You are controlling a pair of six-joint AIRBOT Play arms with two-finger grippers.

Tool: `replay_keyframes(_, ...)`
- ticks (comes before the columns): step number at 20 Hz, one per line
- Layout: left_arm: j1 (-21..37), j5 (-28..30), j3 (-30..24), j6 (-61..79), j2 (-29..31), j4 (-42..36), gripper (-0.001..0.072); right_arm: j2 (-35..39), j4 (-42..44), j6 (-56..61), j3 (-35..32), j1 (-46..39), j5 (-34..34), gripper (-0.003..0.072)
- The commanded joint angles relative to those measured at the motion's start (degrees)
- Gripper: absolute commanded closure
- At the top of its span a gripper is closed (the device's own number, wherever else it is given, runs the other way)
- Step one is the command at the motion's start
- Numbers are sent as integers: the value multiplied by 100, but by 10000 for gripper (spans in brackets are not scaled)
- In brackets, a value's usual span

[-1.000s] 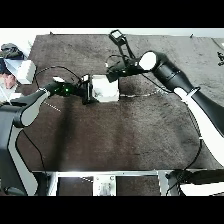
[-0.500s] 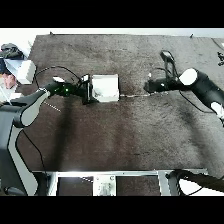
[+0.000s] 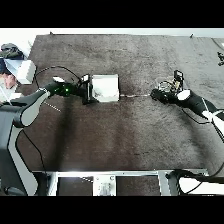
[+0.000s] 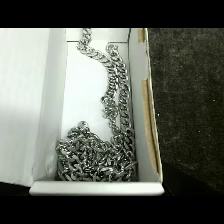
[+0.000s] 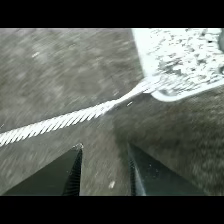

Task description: Fold the box and place the chain.

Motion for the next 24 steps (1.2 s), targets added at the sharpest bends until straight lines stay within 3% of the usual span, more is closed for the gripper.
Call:
replay_keyframes(1, 0, 0, 0, 0, 4, 0, 362, -463, 470, 4, 170, 50, -391, 330)
replay_keyframes(4, 0, 2, 2, 0, 4, 0, 362, -859, 597, 7, 597, 168, -470, 337)
replay_keyframes(6, 0, -2, 0, 0, 4, 0, 362, -951, 651, 9, 739, 284, -452, 580)
replay_keyframes(7, 0, 0, 0, 0, 4, 0, 362, -905, 706, 7, 743, 358, -448, 581)
replay_keyframes(8, 0, 0, 0, 0, 4, 0, 362, -785, 721, 9, 743, 466, -393, 720)
replay_keyframes(13, 0, 0, 2, 0, 4, 0, 362, 503, 741, -365, 745, 1467, -273, 716)
replay_keyframes(17, 0, 0, 0, 0, 4, 0, 362, 1386, 743, -487, 748, 2238, -688, 716)
replay_keyframes(24, 0, 0, 0, 0, 4, 0, 362, 1375, 660, -498, 1543, 3062, -918, 716)
